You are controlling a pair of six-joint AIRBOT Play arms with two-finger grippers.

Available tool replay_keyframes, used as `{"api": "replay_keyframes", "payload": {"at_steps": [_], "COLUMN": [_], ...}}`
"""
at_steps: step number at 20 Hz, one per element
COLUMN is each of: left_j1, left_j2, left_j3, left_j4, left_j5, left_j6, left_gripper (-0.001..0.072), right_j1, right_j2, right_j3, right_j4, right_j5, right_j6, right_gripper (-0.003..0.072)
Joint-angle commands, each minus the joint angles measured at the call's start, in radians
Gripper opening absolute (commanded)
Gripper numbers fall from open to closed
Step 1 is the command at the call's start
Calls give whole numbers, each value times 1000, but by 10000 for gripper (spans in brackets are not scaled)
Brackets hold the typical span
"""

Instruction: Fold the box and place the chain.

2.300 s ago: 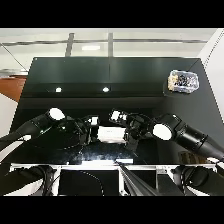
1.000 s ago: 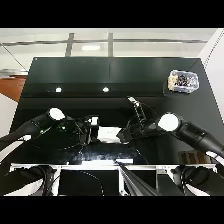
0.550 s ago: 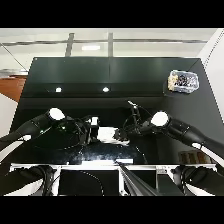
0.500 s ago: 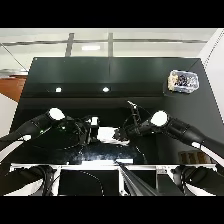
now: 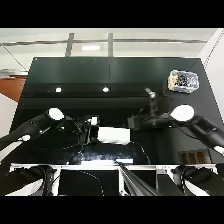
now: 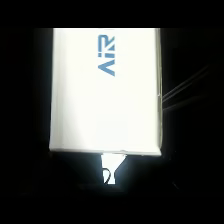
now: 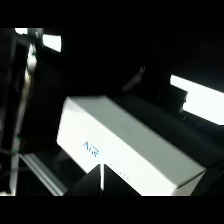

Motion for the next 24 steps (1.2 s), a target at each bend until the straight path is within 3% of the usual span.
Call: {"api": "replay_keyframes", "payload": {"at_steps": [1, 5, 8, 12, 15, 24], "left_j1": [34, 97, 42, -142, -227, -262], "left_j2": [69, 192, 218, 177, 110, -11], "left_j3": [8, 37, 69, 108, 139, 217], "left_j4": [108, 170, 136, 114, 107, 109], "left_j5": [-5, -86, -130, 1, 80, 10], "left_j6": [-127, -289, -303, -307, -350, -406], "left_gripper": [716, 716, 716, 715, 715, 711], "right_j1": [-152, -260, -266, -265, -264, -264], "right_j2": [130, 165, 165, 165, 165, 165], "right_j3": [1, 1, 0, 0, 0, 0], "right_j4": [-62, -116, -156, -161, -162, -176], "right_j5": [76, 101, 85, 80, 80, 80], "right_j6": [0, 1, 1, 1, 0, 1], "right_gripper": [42, 42, 42, 42, 42, 41]}}
